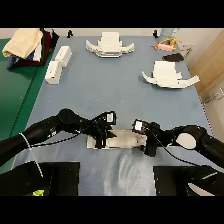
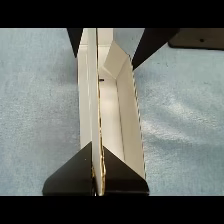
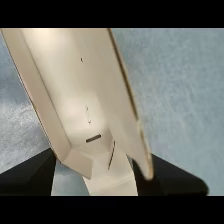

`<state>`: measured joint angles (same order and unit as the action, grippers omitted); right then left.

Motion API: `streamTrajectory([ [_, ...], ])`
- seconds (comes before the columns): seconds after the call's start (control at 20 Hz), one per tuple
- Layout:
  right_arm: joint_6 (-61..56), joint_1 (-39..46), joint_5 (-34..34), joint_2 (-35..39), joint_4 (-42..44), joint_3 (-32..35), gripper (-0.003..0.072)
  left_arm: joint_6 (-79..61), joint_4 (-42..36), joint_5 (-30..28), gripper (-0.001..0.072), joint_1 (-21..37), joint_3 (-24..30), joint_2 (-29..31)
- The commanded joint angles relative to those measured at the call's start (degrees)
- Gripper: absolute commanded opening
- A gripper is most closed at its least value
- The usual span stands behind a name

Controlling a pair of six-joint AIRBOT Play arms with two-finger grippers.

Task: Fold the box.

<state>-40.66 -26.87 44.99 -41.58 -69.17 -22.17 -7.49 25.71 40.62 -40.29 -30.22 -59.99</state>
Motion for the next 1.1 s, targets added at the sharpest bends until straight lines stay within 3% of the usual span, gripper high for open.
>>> streamTrajectory([
  [0.0, 21.9, 7.7, 0.7, -6.8, 17.0, -0.4, 0.072, 0.0, 0.0, -0.1, 0.0013, 0.0, 0.0, 0.0],
  [0.2, 24.6, 9.2, 2.6, -10.6, 18.2, -1.2, 0.072, 0.0, 0.0, -0.1, 0.0013, 0.0, 0.0, 0.0],
  [1.05, 23.1, 9.3, 2.7, -12.0, 16.5, -1.1, 0.0711, 0.0, 0.0, -0.1, 0.0013, 0.0, 0.0, 0.0],
])
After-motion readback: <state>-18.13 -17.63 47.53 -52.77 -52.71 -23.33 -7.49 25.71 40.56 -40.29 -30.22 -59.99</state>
